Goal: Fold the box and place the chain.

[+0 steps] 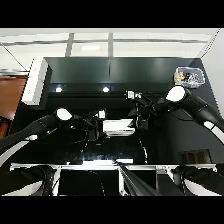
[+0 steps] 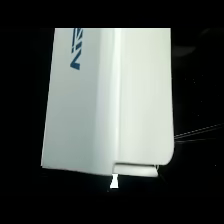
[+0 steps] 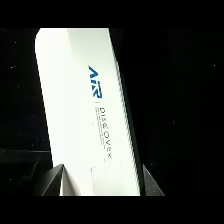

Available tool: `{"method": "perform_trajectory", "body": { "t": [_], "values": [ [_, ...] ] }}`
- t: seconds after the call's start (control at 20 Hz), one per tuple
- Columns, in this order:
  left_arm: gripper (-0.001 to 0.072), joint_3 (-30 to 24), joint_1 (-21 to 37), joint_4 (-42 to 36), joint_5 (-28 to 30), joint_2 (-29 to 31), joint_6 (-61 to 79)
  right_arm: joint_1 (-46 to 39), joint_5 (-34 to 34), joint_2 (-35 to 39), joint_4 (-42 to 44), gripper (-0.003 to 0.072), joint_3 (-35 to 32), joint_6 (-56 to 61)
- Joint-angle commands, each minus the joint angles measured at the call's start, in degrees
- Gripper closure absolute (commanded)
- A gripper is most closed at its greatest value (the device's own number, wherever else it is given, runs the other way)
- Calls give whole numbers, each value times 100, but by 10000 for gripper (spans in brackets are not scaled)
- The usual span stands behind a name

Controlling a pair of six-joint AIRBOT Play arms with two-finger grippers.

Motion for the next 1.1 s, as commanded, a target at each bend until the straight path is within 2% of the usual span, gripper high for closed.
{"method": "perform_trajectory", "body": {
  "t": [0.0,0.1,0.15,0.2,0.25,1.05],
  "values": [
    [362,-2,0,2,-2,-2,4,63,138,7,63,261,-17,-85],
    [362,-2,0,2,-4,-2,4,155,155,7,63,265,-17,-81],
    [361,-2,0,2,-4,-2,4,173,153,7,57,296,-17,-63],
    [362,-2,0,2,-4,-2,4,170,173,7,52,481,-17,-63],
    [362,-2,0,2,-4,-2,4,170,177,7,9,492,-17,-63],
    [361,-2,0,0,-4,-2,4,170,444,7,-157,473,-20,225]
  ]
}}
